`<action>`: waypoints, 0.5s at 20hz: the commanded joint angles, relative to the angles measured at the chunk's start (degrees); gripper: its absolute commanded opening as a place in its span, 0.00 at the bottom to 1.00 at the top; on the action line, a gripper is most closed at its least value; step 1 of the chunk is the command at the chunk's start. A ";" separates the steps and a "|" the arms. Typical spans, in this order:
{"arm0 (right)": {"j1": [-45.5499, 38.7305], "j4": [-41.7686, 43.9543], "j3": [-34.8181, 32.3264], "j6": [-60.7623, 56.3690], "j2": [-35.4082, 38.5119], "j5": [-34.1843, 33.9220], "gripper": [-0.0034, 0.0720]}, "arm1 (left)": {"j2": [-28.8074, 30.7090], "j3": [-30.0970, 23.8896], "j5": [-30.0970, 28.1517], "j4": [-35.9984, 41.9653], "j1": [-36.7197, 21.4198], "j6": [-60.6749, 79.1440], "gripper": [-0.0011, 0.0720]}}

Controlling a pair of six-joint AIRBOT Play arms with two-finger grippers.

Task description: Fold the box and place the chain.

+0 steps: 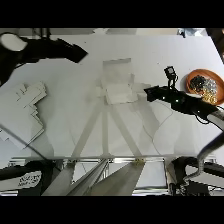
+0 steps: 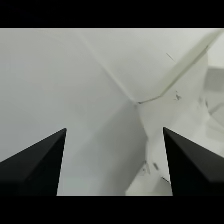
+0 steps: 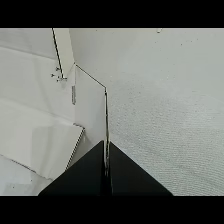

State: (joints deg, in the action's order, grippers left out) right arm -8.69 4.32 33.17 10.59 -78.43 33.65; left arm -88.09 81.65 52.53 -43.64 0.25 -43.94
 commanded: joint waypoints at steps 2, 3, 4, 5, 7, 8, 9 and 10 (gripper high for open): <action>-0.02 0.02 -0.02 0.00 -0.02 0.00 0.06 | -18.53 12.57 14.16 2.64 3.58 1.18 0.97; -0.02 0.02 -0.02 0.00 0.00 0.00 0.06 | -20.83 13.81 14.12 2.60 4.13 -0.24 0.97; -0.02 0.02 -0.04 0.00 0.00 0.00 0.06 | -22.03 14.21 13.05 2.49 4.70 -1.11 0.97; -0.02 0.00 -0.02 0.00 -0.02 0.00 0.06 | -22.73 14.19 11.91 2.47 5.33 -1.14 0.97; 0.00 0.00 -0.02 0.00 -0.02 0.00 0.06 | -23.34 14.19 9.62 2.23 6.36 -1.22 0.97; 0.00 0.00 -0.02 0.00 -0.02 0.00 0.06 | -23.56 14.19 8.26 2.21 6.64 -1.42 0.97; -0.02 0.02 -0.02 0.00 -0.02 0.00 0.06 | -23.78 14.21 6.97 2.23 6.95 -1.51 0.97; 0.00 0.00 -0.02 0.00 -0.02 0.00 0.06 | -23.91 14.19 5.90 2.23 7.08 -1.51 0.97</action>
State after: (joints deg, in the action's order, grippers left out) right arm -8.69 4.32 33.17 10.61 -78.43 33.65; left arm -110.37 95.18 61.10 -41.41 6.37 -44.97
